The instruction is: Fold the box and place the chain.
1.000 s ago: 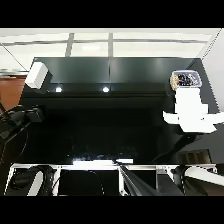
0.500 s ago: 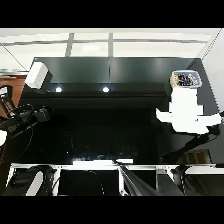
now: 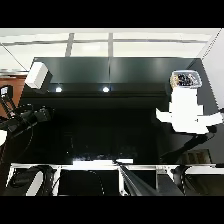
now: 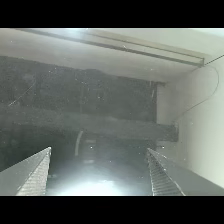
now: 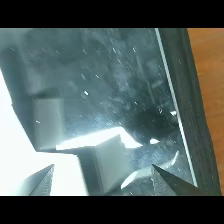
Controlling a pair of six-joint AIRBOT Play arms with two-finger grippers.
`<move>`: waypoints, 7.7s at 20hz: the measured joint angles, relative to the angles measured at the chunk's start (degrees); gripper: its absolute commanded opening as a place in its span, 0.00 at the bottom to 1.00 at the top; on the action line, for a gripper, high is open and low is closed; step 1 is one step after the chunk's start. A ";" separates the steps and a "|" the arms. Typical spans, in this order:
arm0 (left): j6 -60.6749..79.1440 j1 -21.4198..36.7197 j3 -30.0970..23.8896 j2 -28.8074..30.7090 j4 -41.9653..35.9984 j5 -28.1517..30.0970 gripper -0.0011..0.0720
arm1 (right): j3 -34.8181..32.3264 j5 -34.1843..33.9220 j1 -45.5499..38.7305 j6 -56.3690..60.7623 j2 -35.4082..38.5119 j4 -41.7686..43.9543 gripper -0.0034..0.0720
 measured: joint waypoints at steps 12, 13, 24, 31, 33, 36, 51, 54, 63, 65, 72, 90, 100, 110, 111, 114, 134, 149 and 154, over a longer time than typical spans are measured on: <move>0.00 0.00 0.00 0.02 -1.70 -0.31 0.98 | -4.28 2.36 1.25 0.79 0.66 -1.36 0.42; 0.00 0.00 0.00 0.00 -1.77 -0.37 0.98 | -4.48 2.45 1.66 0.79 0.68 -1.49 0.29; -0.02 0.00 0.00 0.02 -2.05 -0.42 0.98 | -10.16 4.74 4.98 2.69 9.01 -1.09 0.06; -0.02 -0.02 0.00 0.00 -3.28 -1.66 0.98 | -31.54 -2.60 19.78 5.07 27.98 5.55 0.06; 0.07 -0.20 0.00 -0.11 -4.55 -2.43 0.98 | -37.81 -6.01 25.66 5.53 34.29 9.97 0.06; 1.25 -1.25 0.00 -0.68 -7.87 -5.25 0.98 | -46.01 -11.54 34.71 5.90 42.97 16.44 0.06; 33.70 -11.76 13.29 -38.23 -39.67 -21.62 0.97 | -57.79 -31.45 65.59 7.82 52.74 22.71 0.06; 38.36 -15.65 18.60 -47.17 -40.92 -24.17 0.97 | -57.88 -32.33 67.60 8.50 52.76 22.69 0.06; 46.69 -25.40 35.93 -66.53 -33.70 -35.74 0.69 | -57.88 -33.11 68.83 10.27 52.78 22.69 0.06; 47.30 -25.73 38.25 -68.52 -32.63 -38.16 0.67 | -57.88 -33.14 68.89 10.54 52.78 22.67 0.06; 51.58 -25.73 40.98 -70.71 -31.89 -42.27 0.04 | -57.92 -33.05 68.89 10.71 52.78 22.47 0.07; 68.43 -31.19 33.29 -54.97 -29.03 -25.83 0.04 | -41.77 -30.95 67.34 -14.62 51.04 0.20 0.90; 75.47 -35.15 32.52 -57.86 -21.53 -11.26 0.05 | -45.99 -32.48 69.05 -22.49 45.20 0.46 0.90; 76.28 -35.39 32.54 -58.40 -20.61 -7.06 0.05 | -49.44 -34.86 79.12 -25.97 41.20 3.87 0.90; 76.83 -35.39 32.54 -58.40 -20.59 -7.26 0.05 | -49.46 -34.16 79.45 -27.04 40.52 3.82 0.90; 79.28 -35.39 32.54 -58.40 -20.50 -8.07 0.05 | -49.55 -32.79 79.97 -29.75 38.97 3.10 0.90; 81.29 -35.41 32.52 -58.40 -20.33 -9.73 0.05 | -49.44 -40.79 87.10 -34.23 35.67 12.66 0.90; 81.24 -35.39 32.52 -58.40 -20.33 -10.64 0.05 | -42.86 -39.65 81.88 -38.95 34.60 12.09 0.90; 81.26 -35.39 32.52 -58.40 -20.35 -10.73 0.05 | -42.77 -38.27 80.52 -42.49 32.15 15.89 0.90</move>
